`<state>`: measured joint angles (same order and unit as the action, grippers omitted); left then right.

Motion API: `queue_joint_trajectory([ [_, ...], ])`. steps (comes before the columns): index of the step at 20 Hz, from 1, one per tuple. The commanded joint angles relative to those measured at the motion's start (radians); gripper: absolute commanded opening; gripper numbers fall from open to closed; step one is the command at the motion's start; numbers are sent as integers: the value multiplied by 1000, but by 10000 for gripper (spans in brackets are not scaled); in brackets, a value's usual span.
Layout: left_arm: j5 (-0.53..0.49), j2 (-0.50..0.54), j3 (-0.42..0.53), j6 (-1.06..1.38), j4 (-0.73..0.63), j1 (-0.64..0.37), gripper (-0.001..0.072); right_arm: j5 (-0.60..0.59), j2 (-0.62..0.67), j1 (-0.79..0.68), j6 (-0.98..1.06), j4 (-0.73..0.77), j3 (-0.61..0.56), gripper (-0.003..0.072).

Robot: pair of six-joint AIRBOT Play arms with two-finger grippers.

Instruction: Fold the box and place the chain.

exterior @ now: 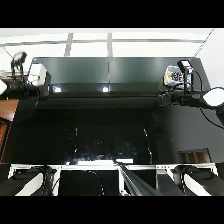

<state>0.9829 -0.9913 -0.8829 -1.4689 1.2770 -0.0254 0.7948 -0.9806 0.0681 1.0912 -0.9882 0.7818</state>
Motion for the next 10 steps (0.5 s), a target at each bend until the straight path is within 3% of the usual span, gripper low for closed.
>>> queue_joint_trajectory([
  [1, -21, 104, 150, 5, -7, 26, 25, -3, -1, 2, 0, -8, -1, 12],
  [10, -42, 104, 154, 6, -38, 26, 25, -3, -1, 2, 0, -8, -1, 12],
])
